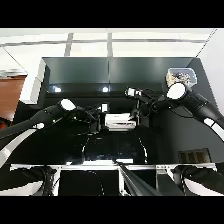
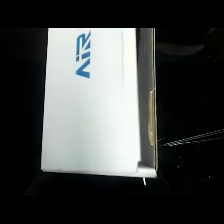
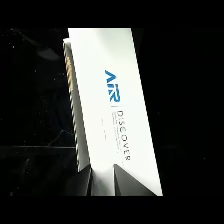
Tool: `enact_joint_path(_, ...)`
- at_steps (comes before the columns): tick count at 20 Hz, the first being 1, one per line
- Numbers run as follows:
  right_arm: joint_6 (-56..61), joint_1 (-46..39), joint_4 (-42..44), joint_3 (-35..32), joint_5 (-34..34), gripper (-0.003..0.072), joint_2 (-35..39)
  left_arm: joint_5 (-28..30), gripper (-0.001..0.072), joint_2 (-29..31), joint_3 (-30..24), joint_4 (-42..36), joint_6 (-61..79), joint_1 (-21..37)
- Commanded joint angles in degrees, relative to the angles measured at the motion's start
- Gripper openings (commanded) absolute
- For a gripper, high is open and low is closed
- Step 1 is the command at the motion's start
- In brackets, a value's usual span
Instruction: Fold the box and place the chain.
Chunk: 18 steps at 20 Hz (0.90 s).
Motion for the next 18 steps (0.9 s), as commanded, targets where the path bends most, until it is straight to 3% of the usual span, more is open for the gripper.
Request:
enact_joint_path(1, 0.68, 1.57, -0.35, -0.2, -2.23, 0.0117, -0.04, -0.02, 0.0286, -0.02, 0.0, 0.02, 0.13, -0.02)
enact_joint_path(9, 1.7, 1.66, -1.01, -0.22, -1.49, 0.0128, -0.09, -0.02, 0.0287, -0.02, 0.0, 0.04, 0.13, -0.02)
enact_joint_path(11, 2.29, 1.66, -1.01, -0.22, -1.51, 0.0151, -0.09, -0.02, 0.0286, -0.02, 0.0, 0.02, 0.13, -0.02)
enact_joint_path(12, 2.64, 1.66, -1.01, -0.28, -1.53, 0.0208, -0.09, -0.02, 0.0287, -0.02, 0.0, 0.04, 0.13, -0.02)
enact_joint_path(18, 3.23, 1.66, -0.98, -1.75, -1.36, 0.0208, -0.09, -0.02, 0.0287, -0.02, 0.0, 0.04, 0.13, -0.02)
